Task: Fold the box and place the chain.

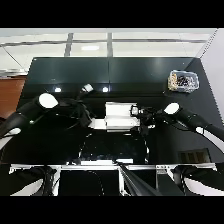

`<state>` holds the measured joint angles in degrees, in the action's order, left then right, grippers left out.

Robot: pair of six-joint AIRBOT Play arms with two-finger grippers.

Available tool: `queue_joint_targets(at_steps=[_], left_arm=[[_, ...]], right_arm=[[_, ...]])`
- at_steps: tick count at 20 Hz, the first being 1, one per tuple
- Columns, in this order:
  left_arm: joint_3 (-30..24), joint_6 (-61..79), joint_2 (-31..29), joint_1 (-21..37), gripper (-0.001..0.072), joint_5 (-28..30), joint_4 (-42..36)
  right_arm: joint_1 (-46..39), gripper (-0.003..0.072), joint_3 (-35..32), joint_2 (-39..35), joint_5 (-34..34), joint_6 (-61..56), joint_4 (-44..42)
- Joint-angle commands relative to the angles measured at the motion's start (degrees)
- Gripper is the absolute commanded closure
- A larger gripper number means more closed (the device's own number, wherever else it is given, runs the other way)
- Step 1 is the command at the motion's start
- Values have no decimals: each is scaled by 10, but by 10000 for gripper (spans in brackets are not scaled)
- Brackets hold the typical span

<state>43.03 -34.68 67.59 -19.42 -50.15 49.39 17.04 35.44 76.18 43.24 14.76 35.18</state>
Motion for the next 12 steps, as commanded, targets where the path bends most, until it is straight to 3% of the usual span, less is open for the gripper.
queue_joint_targets(at_steps=[1, 3, 4, 6, 8, 12], left_arm=[[-24, -268, -23, 76, 682, 5, 71], [-52, -402, -3, 121, 682, -1, 53], [-67, -429, 11, 141, 681, -11, 8], [-89, -344, 56, 169, 682, -58, -139], [-90, -283, 102, 163, 683, -83, -223], [-68, -272, 158, 102, 683, -41, -224]], right_arm=[[0, 599, 0, 0, 0, 0, 0], [0, 599, 0, 0, 0, 0, 0], [0, 599, 0, 0, 0, 0, 0], [0, 599, 0, 0, 0, 0, 0], [0, 599, 0, 0, 0, 0, 0], [0, 599, 0, 0, 0, 0, 0]])
